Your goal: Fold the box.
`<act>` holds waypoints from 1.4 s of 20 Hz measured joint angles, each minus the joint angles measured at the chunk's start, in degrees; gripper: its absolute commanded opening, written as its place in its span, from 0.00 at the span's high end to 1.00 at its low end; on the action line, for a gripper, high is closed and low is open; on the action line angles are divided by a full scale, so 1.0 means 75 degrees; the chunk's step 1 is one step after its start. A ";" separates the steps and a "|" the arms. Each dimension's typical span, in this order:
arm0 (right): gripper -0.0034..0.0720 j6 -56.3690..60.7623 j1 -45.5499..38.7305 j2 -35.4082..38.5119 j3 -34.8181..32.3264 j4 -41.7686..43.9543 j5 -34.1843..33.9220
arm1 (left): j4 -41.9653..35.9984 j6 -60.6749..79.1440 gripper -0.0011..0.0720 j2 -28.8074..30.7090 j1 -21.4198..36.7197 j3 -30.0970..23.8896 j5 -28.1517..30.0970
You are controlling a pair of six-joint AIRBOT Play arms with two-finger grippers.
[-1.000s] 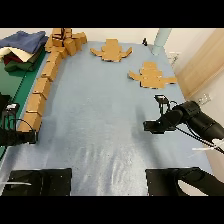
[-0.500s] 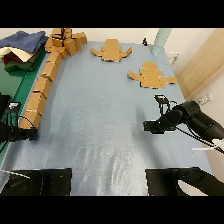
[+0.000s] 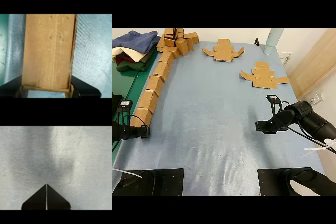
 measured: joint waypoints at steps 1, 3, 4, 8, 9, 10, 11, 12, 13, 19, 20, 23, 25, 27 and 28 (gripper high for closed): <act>0.95 0.0003 0.0000 0.0000 0.0000 -0.0003 0.0000 | -0.0003 0.0000 0.38 0.0000 0.0000 0.0000 0.0017; 0.95 0.0003 0.0000 0.0000 0.0000 0.0000 0.0000 | -0.0006 -0.0003 0.19 -0.0003 0.0000 0.0000 0.0020; 0.95 0.0003 0.0000 0.0000 0.0000 -0.0003 0.0000 | -0.0006 -0.0003 0.03 -0.0003 0.0000 0.0000 0.0006; 0.95 0.0003 0.0000 0.0000 0.0000 -0.0003 0.0003 | -0.0006 -0.0041 0.03 -0.0012 0.0003 0.0000 -0.0204; 0.95 0.0003 0.0000 0.0000 0.0000 0.0000 0.0003 | -0.0003 -0.0052 0.03 -0.0015 0.0003 0.0000 -0.0274; 0.95 0.0003 0.0000 0.0000 0.0000 0.0000 0.0000 | 0.0038 -0.0055 0.03 -0.0015 0.0009 0.0000 -0.0353; 0.95 0.0003 0.0000 0.0000 0.0000 0.0000 0.0000 | 0.0119 -0.0055 0.03 -0.0015 0.0009 0.0017 -0.0478; 0.95 0.0003 0.0000 0.0000 0.0000 -0.0003 0.0003 | 0.0242 -0.0061 0.03 -0.0009 0.0009 0.0061 -0.0627; 0.95 0.0003 0.0000 0.0000 0.0000 0.0000 0.0000 | 0.0382 -0.0087 0.03 -0.0009 0.0009 0.0140 -0.0883; 0.95 0.0003 0.0000 0.0000 0.0000 -0.0006 0.0000 | 0.0784 -0.0411 0.07 -0.0009 0.0009 0.1008 -0.3077; 0.95 0.0003 0.0000 0.0000 0.0000 -0.0003 0.0003 | 0.0743 -0.0495 0.49 -0.0009 0.0009 0.1154 -0.3532; 0.95 0.0003 0.0000 0.0000 0.0000 -0.0003 0.0000 | 0.0070 -0.0717 0.97 -0.0009 -0.0006 0.1437 -0.4625; 0.95 0.0000 0.0000 0.0000 0.0000 -0.0003 0.0006 | -0.0592 -0.0833 0.97 -0.0009 -0.0006 0.1550 -0.5106; 0.95 0.0003 0.0000 0.0000 0.0000 0.0012 0.0000 | -0.1652 -0.0895 0.97 -0.0009 -0.0172 0.1682 -0.5359; 0.95 0.0003 0.0000 -0.0003 0.0000 -0.0009 0.0000 | -0.2110 -0.0968 0.97 -0.0017 -0.0356 0.1784 -0.5383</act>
